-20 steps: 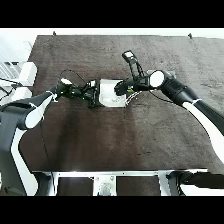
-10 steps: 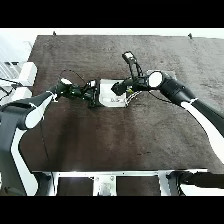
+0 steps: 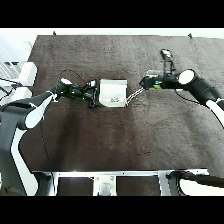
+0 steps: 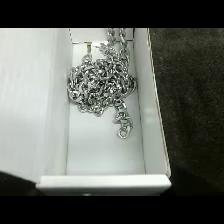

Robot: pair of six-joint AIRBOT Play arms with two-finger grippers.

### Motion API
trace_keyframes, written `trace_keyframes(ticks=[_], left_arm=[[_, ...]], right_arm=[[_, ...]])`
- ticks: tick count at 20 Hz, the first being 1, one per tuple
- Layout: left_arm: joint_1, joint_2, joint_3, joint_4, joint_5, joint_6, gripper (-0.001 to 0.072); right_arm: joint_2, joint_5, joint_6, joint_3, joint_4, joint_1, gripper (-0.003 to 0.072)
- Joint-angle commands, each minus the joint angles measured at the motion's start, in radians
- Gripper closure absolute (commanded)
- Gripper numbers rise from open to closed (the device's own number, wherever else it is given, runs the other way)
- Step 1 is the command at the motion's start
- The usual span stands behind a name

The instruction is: Fold the box and place the chain.

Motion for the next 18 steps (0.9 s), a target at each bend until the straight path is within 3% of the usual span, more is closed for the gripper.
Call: trace_keyframes(ticks=[1, 7, 13, 14, 16, 17, 18], left_arm=[[0.0, 0.0, 0.0, 0.0, 0.0, 0.0, 0.0362], [0.0, 0.0, 0.0, 0.0, 0.001, 0.001, 0.0363], [0.0, 0.0, 0.0, 0.0, 0.003, 0.001, 0.0362], [0.0, 0.0, 0.0, 0.0, 0.003, 0.001, 0.0362], [0.0, 0.0, 0.0, 0.0, 0.003, 0.001, 0.0362], [0.0, 0.0, 0.0, 0.0, 0.003, 0.001, 0.0363], [0.0, 0.0, 0.0, 0.0, 0.002, 0.001, 0.0362]], right_arm=[[-0.079, -0.103, 0.027, -0.018, 0.055, -0.093, 0.0171], [-0.282, -0.14, 0.026, 0.071, 0.174, -0.089, 0.0171], [-0.391, -0.181, -0.053, 0.167, 0.308, -0.03, 0.0195], [-0.404, -0.202, -0.054, 0.176, 0.308, -0.024, 0.0241], [-0.401, -0.213, -0.07, 0.176, 0.308, -0.022, 0.0583], [-0.39, -0.204, -0.072, 0.176, 0.308, -0.022, 0.068], [-0.371, -0.193, -0.072, 0.175, 0.307, -0.023, 0.068]])
